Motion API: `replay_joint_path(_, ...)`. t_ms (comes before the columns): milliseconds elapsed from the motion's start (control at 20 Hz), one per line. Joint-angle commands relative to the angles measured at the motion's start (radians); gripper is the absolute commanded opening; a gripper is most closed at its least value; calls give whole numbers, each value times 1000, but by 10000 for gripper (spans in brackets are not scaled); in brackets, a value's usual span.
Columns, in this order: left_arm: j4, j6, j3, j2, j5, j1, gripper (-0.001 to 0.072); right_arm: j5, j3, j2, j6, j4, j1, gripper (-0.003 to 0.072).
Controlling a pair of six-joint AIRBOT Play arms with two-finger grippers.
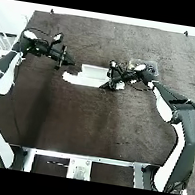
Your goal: Fold the box and place the chain.
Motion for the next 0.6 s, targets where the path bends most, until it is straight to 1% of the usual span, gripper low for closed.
replay_joint_path(0,-45,-81,0,13,-84,9,14,0,0,0,0,0,1,429)
replay_joint_path(100,-44,-155,-1,21,-71,2,11,0,0,0,0,0,1,429)
replay_joint_path(350,-14,-218,-16,89,-63,-57,11,0,0,0,0,0,1,429)
replay_joint_path(450,13,-231,-74,135,-17,-86,11,0,0,0,0,0,1,429)
replay_joint_path(500,19,-231,-118,162,9,-98,11,0,0,0,0,0,1,429)
replay_joint_path(550,20,-218,-181,201,56,-110,11,0,0,0,0,0,1,429)
